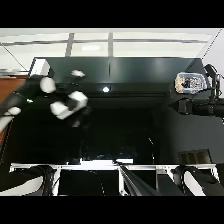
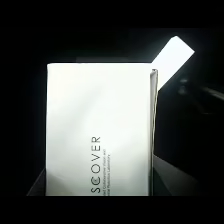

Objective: Fold the box and place the chain.

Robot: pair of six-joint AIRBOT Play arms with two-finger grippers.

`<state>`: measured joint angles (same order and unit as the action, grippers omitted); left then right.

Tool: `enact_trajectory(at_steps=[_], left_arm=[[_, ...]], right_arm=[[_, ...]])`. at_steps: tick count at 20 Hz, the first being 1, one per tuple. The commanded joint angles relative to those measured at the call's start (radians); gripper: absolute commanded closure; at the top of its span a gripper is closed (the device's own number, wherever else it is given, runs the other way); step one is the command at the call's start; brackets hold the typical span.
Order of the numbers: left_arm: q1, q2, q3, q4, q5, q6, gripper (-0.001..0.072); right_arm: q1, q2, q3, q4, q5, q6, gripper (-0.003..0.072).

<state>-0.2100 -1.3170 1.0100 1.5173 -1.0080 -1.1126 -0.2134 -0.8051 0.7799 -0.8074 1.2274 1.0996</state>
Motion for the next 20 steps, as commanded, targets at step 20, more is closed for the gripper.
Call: enact_trajectory(at_steps=[20], left_arm=[[0.56,-0.33,0.241,-0.154,0.307,-0.061,0.0335]], right_arm=[[0.001,0.0,0.001,0.0,-0.087,0.071,0.0672]])
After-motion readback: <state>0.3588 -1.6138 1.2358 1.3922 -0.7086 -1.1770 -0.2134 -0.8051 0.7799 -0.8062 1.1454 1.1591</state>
